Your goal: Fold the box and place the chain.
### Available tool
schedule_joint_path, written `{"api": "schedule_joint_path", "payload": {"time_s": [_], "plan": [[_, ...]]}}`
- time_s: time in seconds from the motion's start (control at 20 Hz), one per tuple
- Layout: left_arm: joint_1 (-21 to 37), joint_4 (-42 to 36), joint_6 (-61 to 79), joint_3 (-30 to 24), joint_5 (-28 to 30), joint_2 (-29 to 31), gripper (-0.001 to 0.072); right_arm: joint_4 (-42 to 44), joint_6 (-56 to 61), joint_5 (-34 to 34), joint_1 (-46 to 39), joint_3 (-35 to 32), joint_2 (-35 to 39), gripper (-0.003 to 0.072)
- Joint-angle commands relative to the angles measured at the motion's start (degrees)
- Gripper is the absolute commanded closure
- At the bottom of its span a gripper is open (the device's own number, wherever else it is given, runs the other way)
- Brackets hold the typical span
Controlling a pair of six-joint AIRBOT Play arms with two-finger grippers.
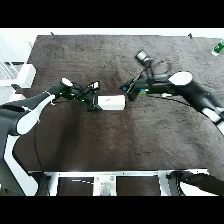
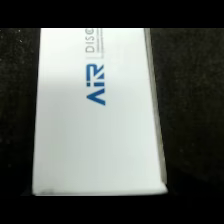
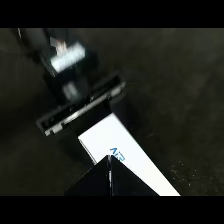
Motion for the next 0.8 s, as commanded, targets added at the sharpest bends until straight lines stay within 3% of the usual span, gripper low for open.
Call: {"api": "schedule_joint_path", "payload": {"time_s": [0.0,0.25,0.3,0.35,0.55,0.75], "plan": [[0.0,-0.1,0.1,0.1,-0.1,0.0,0.0227,0.2,1.3,-3.3,-1.3,-6.5,11.6,0.0676],[0.0,-1.5,0.2,0.1,0.5,0.0,0.0233,0.2,2.6,-4.0,-2.9,-13.4,15.7,0.0676],[0.0,-1.7,0.2,0.2,2.3,0.2,0.0485,0.2,2.6,-4.1,-2.9,-14.0,15.8,0.0676],[0.3,-1.2,0.3,0.9,2.4,0.2,0.0687,0.2,2.6,-4.0,-2.9,-14.3,15.8,0.0675],[4.9,-1.3,-12.5,5.7,2.7,0.6,0.0691,0.2,2.6,-4.1,-2.9,-14.4,15.8,0.0675],[12.8,-1.4,-18.9,5.6,12.5,5.6,0.0693,0.2,2.6,-4.9,-2.9,-14.4,15.5,0.0675]]}}
